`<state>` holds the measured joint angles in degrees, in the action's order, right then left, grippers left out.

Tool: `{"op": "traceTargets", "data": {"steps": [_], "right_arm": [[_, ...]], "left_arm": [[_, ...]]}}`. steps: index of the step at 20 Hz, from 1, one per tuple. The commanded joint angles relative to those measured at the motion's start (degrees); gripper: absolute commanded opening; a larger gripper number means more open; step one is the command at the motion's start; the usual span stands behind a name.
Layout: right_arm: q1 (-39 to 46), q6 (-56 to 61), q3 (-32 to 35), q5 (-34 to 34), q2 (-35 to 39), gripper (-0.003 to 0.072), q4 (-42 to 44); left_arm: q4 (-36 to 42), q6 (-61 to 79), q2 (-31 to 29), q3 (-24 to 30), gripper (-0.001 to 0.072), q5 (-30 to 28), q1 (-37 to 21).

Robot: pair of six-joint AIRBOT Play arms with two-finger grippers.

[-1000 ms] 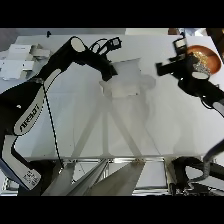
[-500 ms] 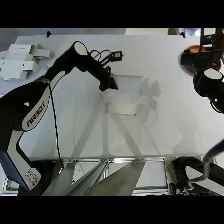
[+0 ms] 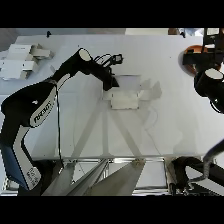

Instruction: Fold the box and place the chain.

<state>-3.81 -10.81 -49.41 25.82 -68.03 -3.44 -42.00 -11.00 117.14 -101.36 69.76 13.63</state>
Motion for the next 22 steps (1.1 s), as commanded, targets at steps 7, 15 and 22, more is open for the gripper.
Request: {"op": "traceTargets", "data": {"steps": [7,15,22], "right_arm": [[0.0,0.0,0.0,-2.8,0.0,0.0593,2.7],[0.0,-0.2,0.0,-2.9,0.0,0.0593,2.6],[0.0,-7.4,0.0,-22.3,2.4,0.06,2.8]], "left_arm": [[-3.9,0.5,1.4,0.1,-0.0003,-2.1,0.2],[-3.7,0.5,2.0,0.0,0.0003,-2.1,0.4],[-3.7,0.5,2.0,0.0,0.0004,-2.1,0.4]]}}
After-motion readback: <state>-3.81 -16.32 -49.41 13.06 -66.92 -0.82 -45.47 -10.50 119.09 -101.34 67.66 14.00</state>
